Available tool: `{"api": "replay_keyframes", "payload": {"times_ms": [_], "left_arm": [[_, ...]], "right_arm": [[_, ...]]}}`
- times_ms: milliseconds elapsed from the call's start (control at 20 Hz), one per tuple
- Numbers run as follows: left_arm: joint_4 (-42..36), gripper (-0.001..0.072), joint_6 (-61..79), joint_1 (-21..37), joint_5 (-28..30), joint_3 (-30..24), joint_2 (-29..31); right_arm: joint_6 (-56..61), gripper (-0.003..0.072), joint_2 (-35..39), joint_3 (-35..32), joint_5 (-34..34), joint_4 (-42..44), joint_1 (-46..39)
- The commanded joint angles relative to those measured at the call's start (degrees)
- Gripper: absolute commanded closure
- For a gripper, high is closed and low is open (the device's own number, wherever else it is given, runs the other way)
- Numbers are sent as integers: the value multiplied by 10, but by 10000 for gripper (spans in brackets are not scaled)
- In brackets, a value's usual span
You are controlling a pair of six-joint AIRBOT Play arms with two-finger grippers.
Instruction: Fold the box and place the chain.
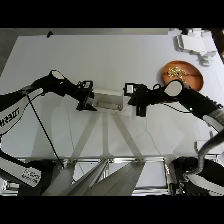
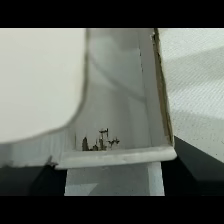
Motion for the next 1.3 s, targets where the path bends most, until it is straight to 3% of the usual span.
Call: {"api": "replay_keyframes", "payload": {"times_ms": [0,150,250,500,700,900,1150,1250], "left_arm": [[-1,653,0,0,1,0,0],[-1,653,0,0,1,0,0],[-1,653,0,0,1,0,0],[-1,653,0,0,1,0,0],[-1,653,0,0,1,0,0],[-1,653,0,0,1,0,0],[-1,653,0,0,1,0,0],[-1,653,0,0,1,0,0]], "right_arm": [[36,679,6,0,-63,69,37],[36,679,-41,8,-178,198,35],[37,676,-94,32,-193,252,21],[98,676,-195,64,-207,252,-9],[97,675,-169,64,-179,192,-9],[110,674,-83,63,-104,33,-9],[249,674,-29,58,-19,-203,-9],[257,674,-33,48,5,-220,-4]]}}
